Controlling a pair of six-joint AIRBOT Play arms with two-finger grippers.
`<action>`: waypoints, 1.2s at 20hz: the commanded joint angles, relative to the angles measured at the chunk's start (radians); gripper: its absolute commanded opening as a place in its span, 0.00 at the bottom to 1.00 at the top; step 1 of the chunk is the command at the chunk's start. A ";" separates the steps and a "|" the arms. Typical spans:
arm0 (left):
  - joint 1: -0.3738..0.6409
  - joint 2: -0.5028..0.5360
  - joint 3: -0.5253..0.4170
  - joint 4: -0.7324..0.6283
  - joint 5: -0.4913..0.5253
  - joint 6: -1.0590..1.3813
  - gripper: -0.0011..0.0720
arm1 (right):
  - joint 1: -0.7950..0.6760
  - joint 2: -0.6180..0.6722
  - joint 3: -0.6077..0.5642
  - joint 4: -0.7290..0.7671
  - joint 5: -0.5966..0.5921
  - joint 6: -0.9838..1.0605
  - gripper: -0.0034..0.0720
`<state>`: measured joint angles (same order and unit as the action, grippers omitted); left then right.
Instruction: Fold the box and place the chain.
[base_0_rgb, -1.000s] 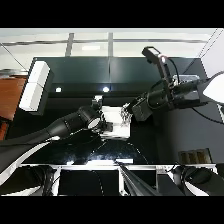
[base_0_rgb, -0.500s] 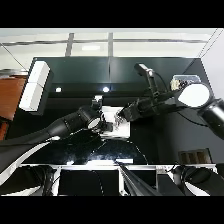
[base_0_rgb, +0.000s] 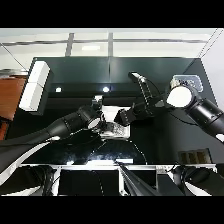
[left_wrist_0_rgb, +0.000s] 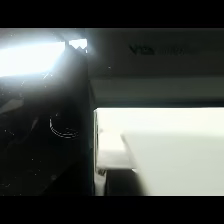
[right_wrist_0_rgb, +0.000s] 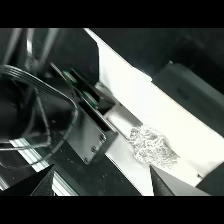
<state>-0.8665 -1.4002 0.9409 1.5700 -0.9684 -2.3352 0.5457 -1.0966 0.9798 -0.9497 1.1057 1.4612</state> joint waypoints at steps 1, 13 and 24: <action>0.000 0.000 0.000 0.000 -0.001 0.002 0.05 | -0.061 0.038 0.000 -0.077 0.082 0.016 0.93; 0.025 -0.012 0.025 0.019 0.023 -0.015 0.05 | -0.349 0.248 -0.001 -0.314 0.207 0.016 0.92; 0.034 -0.024 0.039 -0.015 0.024 0.045 0.49 | -0.350 0.248 -0.001 -0.320 0.218 0.015 0.92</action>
<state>-0.8341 -1.4239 0.9779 1.5658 -0.9295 -2.3089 0.1967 -0.8494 0.9791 -1.2682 1.3243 1.4769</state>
